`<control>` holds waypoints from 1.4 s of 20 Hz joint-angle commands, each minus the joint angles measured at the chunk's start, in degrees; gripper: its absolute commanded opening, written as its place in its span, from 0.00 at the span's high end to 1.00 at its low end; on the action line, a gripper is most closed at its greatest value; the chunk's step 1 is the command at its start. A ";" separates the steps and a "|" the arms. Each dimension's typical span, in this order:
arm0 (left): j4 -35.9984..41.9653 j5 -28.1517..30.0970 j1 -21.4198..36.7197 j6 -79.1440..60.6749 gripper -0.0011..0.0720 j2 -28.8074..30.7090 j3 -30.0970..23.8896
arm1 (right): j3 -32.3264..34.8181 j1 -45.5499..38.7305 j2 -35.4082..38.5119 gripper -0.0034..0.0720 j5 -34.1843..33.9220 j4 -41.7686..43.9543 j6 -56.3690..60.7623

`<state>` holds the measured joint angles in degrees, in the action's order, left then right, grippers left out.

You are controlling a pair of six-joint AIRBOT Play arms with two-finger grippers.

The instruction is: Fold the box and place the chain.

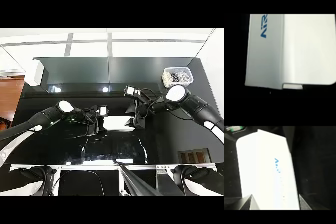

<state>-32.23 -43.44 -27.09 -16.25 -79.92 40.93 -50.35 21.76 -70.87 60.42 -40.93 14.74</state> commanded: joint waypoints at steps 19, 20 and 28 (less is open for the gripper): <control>-0.02 -0.09 -0.04 0.00 0.35 -0.04 0.02 | 0.09 1.31 -0.13 0.66 -0.44 -3.76 1.33; -0.02 -0.11 -0.04 0.00 0.35 -0.04 0.02 | 0.09 1.31 -0.13 0.66 -0.44 -3.80 1.33; -0.02 -0.11 -0.04 0.00 0.35 -0.04 0.02 | 0.09 1.60 -0.52 0.65 -1.09 -4.37 1.33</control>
<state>-32.23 -43.59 -27.09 -16.19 -79.94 40.93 -50.28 23.31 -71.29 59.75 -45.19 16.08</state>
